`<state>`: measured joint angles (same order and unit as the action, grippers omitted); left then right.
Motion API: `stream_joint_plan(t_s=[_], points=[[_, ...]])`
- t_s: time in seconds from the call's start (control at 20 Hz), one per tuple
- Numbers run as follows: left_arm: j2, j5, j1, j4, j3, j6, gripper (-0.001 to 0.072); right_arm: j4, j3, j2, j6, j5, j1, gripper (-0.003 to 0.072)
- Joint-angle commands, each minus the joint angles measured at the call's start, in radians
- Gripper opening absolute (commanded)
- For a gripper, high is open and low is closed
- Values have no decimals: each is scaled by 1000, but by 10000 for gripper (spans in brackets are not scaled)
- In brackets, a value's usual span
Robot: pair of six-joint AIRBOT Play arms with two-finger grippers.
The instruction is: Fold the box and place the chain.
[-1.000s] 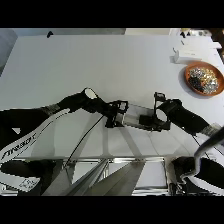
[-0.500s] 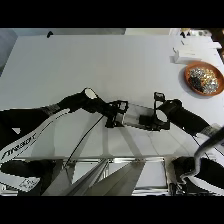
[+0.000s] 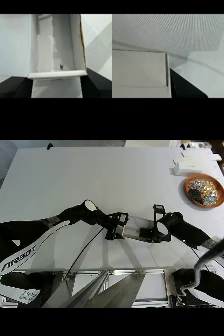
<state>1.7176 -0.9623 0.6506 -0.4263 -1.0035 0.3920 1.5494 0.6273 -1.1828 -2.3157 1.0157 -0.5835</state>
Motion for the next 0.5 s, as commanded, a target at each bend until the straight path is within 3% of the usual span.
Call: stream_joint_plan(t_s=[0.0,0.1,0.2,0.3,0.45], points=[[-1,1,-1,0,0,1,209,-8,2,49,100,49,0,244],[-1,0,-1,0,0,0,209,-8,3,109,128,70,0,364],[0,1,-1,-1,0,0,209,-8,16,182,164,94,0,416],[-1,0,-1,0,0,0,209,-4,62,253,211,152,0,416],[-1,0,-1,0,0,0,209,28,219,323,314,328,0,416]])
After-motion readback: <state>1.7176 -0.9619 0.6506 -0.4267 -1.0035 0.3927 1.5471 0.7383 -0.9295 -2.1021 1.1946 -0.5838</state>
